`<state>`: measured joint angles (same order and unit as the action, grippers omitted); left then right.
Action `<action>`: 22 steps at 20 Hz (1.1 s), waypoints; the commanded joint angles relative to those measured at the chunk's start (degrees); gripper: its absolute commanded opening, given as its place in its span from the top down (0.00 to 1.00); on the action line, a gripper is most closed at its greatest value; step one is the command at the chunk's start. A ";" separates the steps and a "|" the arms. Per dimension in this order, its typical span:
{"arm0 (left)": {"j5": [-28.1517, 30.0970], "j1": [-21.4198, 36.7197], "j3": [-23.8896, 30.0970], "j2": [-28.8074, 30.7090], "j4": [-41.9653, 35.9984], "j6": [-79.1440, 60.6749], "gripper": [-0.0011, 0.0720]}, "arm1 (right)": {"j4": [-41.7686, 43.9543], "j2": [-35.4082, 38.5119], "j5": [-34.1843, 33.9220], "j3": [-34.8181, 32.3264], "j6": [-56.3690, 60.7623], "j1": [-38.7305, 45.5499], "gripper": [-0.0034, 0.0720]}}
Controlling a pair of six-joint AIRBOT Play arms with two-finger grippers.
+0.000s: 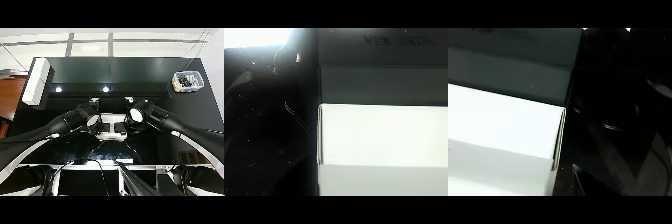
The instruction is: Fold the box and place the chain.
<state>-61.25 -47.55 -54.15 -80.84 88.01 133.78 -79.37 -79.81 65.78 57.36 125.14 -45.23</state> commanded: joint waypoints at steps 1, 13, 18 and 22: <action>-0.07 0.02 0.04 -0.04 -0.02 -0.07 0.95 | -0.66 -2.64 3.23 3.34 1.51 -0.17 0.56; -0.07 0.02 0.04 -0.04 0.00 -0.04 0.95 | -1.51 -5.20 3.04 3.65 3.21 -0.59 0.56; -0.09 0.02 0.04 -0.04 0.00 -0.07 0.95 | -1.46 -6.43 2.97 3.65 3.23 -0.59 0.56; -0.11 0.02 0.04 -0.04 -0.09 -0.04 0.94 | -1.51 -6.43 2.93 3.65 3.23 -0.59 0.71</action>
<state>-61.32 -47.55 -54.13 -80.84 87.99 133.75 -80.75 -86.06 68.58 60.97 128.38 -45.80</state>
